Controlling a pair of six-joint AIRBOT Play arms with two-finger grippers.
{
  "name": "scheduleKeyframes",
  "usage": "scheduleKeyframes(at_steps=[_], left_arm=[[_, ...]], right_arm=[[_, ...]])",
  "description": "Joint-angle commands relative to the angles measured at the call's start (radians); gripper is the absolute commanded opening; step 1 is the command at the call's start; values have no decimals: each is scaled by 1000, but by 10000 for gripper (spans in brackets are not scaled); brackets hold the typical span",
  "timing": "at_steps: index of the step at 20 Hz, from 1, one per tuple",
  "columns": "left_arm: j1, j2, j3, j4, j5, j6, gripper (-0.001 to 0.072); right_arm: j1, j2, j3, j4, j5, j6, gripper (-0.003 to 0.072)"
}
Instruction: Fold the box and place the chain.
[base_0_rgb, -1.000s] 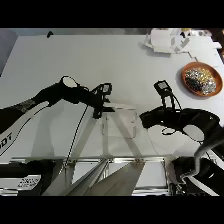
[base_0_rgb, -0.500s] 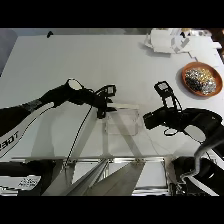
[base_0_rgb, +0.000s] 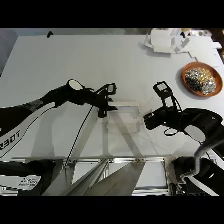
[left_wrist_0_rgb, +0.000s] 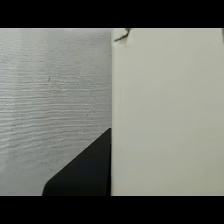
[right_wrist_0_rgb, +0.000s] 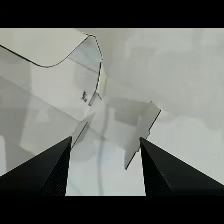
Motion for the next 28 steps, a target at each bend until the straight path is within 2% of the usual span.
scheduleKeyframes(at_steps=[1,7,11,22,27,28], left_arm=[[-1,-1,1,-13,0,-17,2],[-1,-3,1,-7,5,-16,2],[-1,-3,1,50,26,-23,3],[-1,-2,1,48,16,-27,10],[-1,-2,1,48,-2,-27,9],[-1,-2,1,48,-2,-27,9]], right_arm=[[1,1,1,0,-1,-12,477],[1,0,1,0,-2,-65,477],[1,0,1,0,-2,-73,477],[1,0,1,0,-5,-94,477],[1,0,1,30,-5,-242,475],[1,0,1,48,-5,-278,443]])
